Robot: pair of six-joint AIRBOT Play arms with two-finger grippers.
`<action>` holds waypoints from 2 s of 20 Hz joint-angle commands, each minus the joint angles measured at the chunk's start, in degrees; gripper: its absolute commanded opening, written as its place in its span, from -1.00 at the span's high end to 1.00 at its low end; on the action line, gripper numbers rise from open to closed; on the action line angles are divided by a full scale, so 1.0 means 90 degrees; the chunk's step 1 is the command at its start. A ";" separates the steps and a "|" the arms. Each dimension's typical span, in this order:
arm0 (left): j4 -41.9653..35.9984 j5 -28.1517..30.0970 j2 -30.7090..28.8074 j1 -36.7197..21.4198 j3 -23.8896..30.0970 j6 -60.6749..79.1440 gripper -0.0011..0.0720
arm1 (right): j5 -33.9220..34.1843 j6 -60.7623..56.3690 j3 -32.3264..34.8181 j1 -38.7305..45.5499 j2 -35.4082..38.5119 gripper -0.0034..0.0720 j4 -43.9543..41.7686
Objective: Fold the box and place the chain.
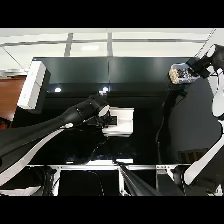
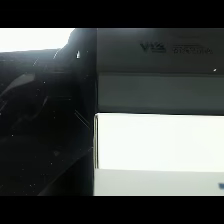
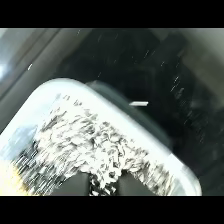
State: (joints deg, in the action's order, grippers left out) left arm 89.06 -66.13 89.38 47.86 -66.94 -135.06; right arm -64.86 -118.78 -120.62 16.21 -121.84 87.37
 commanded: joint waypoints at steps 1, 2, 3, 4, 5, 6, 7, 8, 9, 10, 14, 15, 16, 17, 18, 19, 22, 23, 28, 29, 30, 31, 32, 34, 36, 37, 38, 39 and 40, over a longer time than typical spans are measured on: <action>0.0002 -0.0017 0.0002 0.0000 -0.0002 0.0005 0.90 | -0.0058 0.0697 -0.0007 0.0027 0.0532 0.87 -0.0017; 0.0002 -0.0017 0.0002 0.0000 -0.0002 0.0005 0.90 | -0.0073 0.1054 -0.0007 0.0024 0.0833 0.87 -0.0019; 0.0005 -0.0022 0.0000 0.0000 -0.0002 0.0005 0.90 | -0.0134 0.1367 -0.0007 0.0024 0.1168 0.87 -0.0036; 0.0002 -0.0022 0.0000 0.0000 -0.0002 0.0005 0.90 | -0.0221 0.1630 -0.0007 0.0024 0.1506 0.87 -0.0039; 0.0002 -0.0022 0.0000 0.0000 -0.0002 0.0005 0.90 | -0.0321 0.1877 -0.0007 0.0024 0.1889 0.87 -0.0039; 0.0002 -0.0024 0.0000 0.0000 -0.0002 0.0005 0.90 | -0.0415 0.2089 -0.0007 0.0022 0.2261 0.88 -0.0046; 0.0002 -0.0022 0.0000 0.0000 -0.0002 0.0005 0.90 | -0.0515 0.2261 -0.0007 0.0012 0.2640 0.87 -0.0092; 0.0002 -0.0019 0.0002 0.0000 -0.0002 0.0005 0.90 | -0.0646 0.2509 -0.0007 0.0010 0.3050 0.87 -0.0236; 0.0005 -0.0022 0.0000 0.0000 -0.0002 0.0005 0.90 | -0.0845 0.2776 -0.0007 0.0005 0.3444 0.87 -0.0498; 0.0002 -0.0044 0.0002 0.0000 -0.0002 0.0005 0.90 | -0.1066 0.3033 -0.0005 0.0005 0.3806 0.87 -0.0775; 0.0002 -0.0063 0.0002 0.0000 -0.0002 0.0005 0.90 | -0.1464 0.3410 0.0430 0.0034 0.5294 0.87 -0.2331; 0.0002 -0.0063 0.0002 0.0000 -0.0002 0.0005 0.90 | -0.1489 0.3546 0.0736 0.0034 0.5719 0.87 -0.2659; 0.0005 -0.0063 0.0002 0.0000 -0.0002 0.0005 0.90 | -0.1491 0.3589 0.1049 0.0034 0.6110 0.87 -0.2871; 0.0007 -0.0063 0.0002 0.0000 -0.0002 0.0005 0.90 | -0.1503 0.3589 0.1389 0.0000 0.6511 0.87 -0.2977; 0.0005 -0.0053 0.0002 0.0000 -0.0002 0.0005 0.90 | -0.1554 0.3592 0.1727 -0.0066 0.6875 0.87 -0.3041; 0.0005 -0.0024 0.0002 0.0000 -0.0002 0.0005 0.90 | -0.1719 0.3594 0.2062 -0.0194 0.7225 0.87 -0.3055; 0.0005 -0.0015 0.0002 0.0000 -0.0002 0.0005 0.90 | -0.2705 0.3757 0.2917 -0.0770 0.7868 0.87 -0.3368; 0.0005 -0.0015 0.0002 0.0000 -0.0002 0.0005 0.90 | -0.3123 0.3859 0.3157 -0.0969 0.7941 0.87 -0.3648; 0.0005 -0.0017 0.0002 0.0000 -0.0002 0.0005 0.90 | -0.3077 0.3912 0.4386 -0.2178 0.8026 0.87 -0.4517; 0.0005 -0.0017 0.0002 0.0000 -0.0002 0.0005 0.90 | -0.2895 0.3903 0.4607 -0.2450 0.8026 0.87 -0.4549; 0.0005 -0.0017 0.0002 0.0000 -0.0002 0.0005 0.90 | -0.2633 0.3883 0.4804 -0.2715 0.8026 0.87 -0.4554; 0.0005 -0.0017 0.0002 0.0000 -0.0002 0.0005 0.90 | -0.2273 0.3857 0.5017 -0.2982 0.8026 0.87 -0.4614; 0.0005 -0.0022 0.0002 0.0000 -0.0002 0.0005 0.90 | -0.1911 0.3847 0.5221 -0.3225 0.8026 0.87 -0.4741; 0.0005 -0.0019 0.0002 0.0000 -0.0002 0.0005 0.90 | -0.1115 0.3842 0.5654 -0.3689 0.8009 0.87 -0.4945; 0.0005 -0.0019 0.0002 0.0000 -0.0002 0.0005 0.90 | -0.0330 0.3810 0.6042 -0.4068 0.7949 0.87 -0.4915; 0.0005 -0.0019 0.0002 0.0000 -0.0002 0.0005 0.90 | -0.0027 0.3772 0.6205 -0.4182 0.7883 0.87 -0.4906; 0.0005 -0.0022 0.0002 0.0000 -0.0002 0.0005 0.90 | 0.0187 0.3747 0.6351 -0.4248 0.7815 0.87 -0.4903; 0.0005 -0.0024 0.0002 0.0000 -0.0002 0.0005 0.90 | 0.0299 0.3750 0.6496 -0.4277 0.7735 0.87 -0.4872; 0.0005 -0.0041 0.0002 0.0000 -0.0002 0.0005 0.90 | 0.0270 0.3747 0.6618 -0.4274 0.7633 0.87 -0.4864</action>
State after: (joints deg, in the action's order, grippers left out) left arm 89.10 -66.30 89.38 47.86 -66.92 -135.02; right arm -68.14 -84.66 -64.95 -20.12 -51.55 43.81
